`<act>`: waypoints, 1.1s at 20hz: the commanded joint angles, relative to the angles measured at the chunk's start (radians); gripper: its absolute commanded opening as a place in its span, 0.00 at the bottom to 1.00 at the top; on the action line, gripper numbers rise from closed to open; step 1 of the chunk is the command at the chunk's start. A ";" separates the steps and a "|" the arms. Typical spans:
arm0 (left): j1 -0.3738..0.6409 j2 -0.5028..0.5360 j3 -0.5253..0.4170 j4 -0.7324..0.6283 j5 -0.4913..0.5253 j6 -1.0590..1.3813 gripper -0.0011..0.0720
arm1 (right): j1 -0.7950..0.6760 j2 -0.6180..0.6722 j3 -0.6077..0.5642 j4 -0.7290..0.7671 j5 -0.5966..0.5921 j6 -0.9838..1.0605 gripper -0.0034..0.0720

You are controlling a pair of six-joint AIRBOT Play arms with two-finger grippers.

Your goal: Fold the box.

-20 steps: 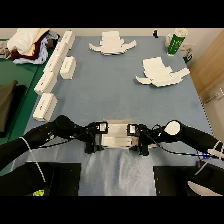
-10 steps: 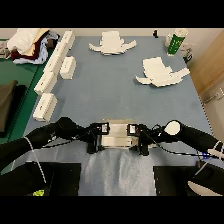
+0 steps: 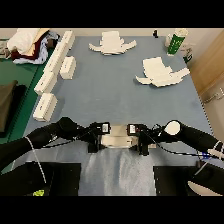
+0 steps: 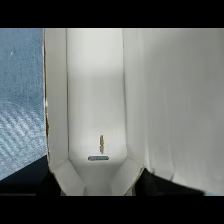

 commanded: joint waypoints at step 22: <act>-0.001 0.000 0.000 0.016 -0.013 -0.006 0.77 | 0.000 0.001 0.002 0.030 0.016 -0.001 0.72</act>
